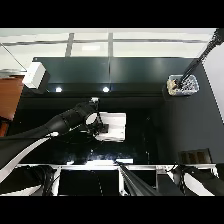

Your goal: Fold the box and place the chain.

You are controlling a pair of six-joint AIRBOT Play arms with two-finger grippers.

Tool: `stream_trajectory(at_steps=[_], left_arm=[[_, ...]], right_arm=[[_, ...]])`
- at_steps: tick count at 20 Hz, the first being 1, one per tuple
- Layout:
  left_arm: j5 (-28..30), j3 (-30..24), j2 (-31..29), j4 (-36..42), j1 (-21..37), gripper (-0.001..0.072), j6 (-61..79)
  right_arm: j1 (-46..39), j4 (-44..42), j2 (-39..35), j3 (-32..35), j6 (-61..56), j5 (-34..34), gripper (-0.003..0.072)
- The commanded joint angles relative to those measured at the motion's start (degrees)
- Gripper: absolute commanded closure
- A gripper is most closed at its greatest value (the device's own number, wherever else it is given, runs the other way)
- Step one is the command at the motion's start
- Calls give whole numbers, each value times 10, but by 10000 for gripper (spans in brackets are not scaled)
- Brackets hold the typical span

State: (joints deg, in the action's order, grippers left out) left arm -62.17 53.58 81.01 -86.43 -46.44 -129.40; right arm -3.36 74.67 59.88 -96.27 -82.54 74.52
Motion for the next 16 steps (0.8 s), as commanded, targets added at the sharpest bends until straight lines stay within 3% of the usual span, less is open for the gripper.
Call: stream_trajectory(at_steps=[1,5,12,16], left_arm=[[0,0,0,0,0,682,0],[0,0,0,0,0,682,0],[3,0,0,-1,0,682,0],[6,0,0,-1,0,682,0]], right_arm=[[58,-38,-32,-1,16,62,665],[129,-66,-42,-1,88,149,665],[230,-137,-42,3,113,205,665],[266,-196,-38,3,116,193,664]])
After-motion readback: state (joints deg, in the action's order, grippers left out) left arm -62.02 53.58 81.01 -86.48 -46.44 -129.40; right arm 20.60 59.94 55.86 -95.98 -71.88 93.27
